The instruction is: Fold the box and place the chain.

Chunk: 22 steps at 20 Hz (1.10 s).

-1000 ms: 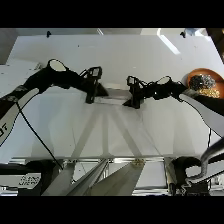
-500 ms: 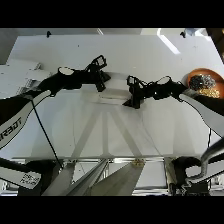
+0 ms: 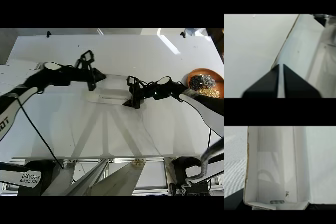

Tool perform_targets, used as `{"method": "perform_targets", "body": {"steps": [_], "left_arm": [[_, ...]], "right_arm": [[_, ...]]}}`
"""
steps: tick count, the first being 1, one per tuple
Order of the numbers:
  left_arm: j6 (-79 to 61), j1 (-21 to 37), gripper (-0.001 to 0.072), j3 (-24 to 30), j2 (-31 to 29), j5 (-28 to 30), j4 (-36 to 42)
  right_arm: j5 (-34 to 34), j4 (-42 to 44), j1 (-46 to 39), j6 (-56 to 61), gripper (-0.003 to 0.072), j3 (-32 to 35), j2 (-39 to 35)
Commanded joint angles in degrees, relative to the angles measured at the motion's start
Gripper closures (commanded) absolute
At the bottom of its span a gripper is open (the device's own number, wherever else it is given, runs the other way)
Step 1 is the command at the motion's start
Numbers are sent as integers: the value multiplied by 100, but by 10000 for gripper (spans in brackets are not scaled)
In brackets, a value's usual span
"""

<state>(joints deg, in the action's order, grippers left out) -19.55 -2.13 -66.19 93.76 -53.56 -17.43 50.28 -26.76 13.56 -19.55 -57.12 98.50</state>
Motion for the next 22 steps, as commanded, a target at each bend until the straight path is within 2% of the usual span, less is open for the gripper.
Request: {"method": "perform_targets", "body": {"steps": [1,2,4,8,11,13,18,22], "left_arm": [[4,452,349,2,-205,-966,-1051],[4,472,305,13,-201,-898,-1480],[0,431,305,70,-181,-704,-1989],[-160,256,299,142,26,-275,-2100],[-385,28,194,151,234,66,-2103],[-380,-127,173,151,348,295,-2100],[-380,-334,174,151,444,96,-2166],[-295,-343,175,151,444,15,-2555]], "right_arm": [[2,2,0,4,166,-7,2],[2,2,0,4,166,-7,2],[2,2,0,4,166,-7,2],[2,2,0,4,166,-7,2],[2,2,0,4,166,-7,2],[2,2,0,4,166,-7,2],[2,2,0,4,166,-7,2],[4,2,0,4,166,-7,2]]}}
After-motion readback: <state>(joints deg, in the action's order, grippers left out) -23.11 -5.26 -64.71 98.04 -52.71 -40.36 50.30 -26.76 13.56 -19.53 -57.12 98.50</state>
